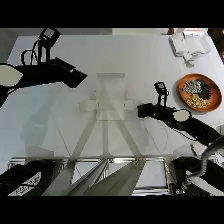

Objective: Fold the box and place the chain.

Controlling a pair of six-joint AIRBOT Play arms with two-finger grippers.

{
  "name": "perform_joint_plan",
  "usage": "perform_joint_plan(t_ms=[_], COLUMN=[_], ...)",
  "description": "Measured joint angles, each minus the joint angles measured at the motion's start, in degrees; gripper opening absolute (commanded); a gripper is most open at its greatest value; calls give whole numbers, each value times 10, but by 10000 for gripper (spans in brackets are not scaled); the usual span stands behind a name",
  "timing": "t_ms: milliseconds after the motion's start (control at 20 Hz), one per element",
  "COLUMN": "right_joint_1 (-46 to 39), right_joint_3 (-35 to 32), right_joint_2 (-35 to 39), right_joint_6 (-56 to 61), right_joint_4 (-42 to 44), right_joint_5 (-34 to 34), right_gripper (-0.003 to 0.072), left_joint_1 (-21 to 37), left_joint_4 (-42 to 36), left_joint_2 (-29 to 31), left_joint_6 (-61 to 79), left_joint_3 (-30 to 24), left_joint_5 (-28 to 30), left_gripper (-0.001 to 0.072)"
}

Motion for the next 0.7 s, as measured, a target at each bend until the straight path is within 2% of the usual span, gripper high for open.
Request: perform_joint_plan(t_ms=[50,150,200,250,300,450,550,700], right_joint_1=[0,0,0,0,0,0,0,0], right_joint_3=[0,0,0,0,0,0,0,0], right_joint_2=[0,0,0,0,0,0,0,0], right_joint_6=[0,0,0,0,0,0,0,0], right_joint_4=[0,0,0,0,0,0,0,0], right_joint_5=[0,0,0,0,0,0,0,0], right_gripper=[8,8,8,8,8,9,11,11], left_joint_1=[2,9,11,14,17,29,37,43], left_joint_4=[0,-1,-2,-3,-5,-19,-33,-59], left_joint_2=[0,-4,-9,-17,-27,-75,-124,-217], left_joint_6=[-3,-6,-6,-5,-1,35,60,97], left_joint_3=[0,0,0,0,0,12,43,118], left_joint_5=[-9,-23,-29,-33,-37,-61,-98,-166], left_gripper=[167,170,297,460,508,511,519,605])
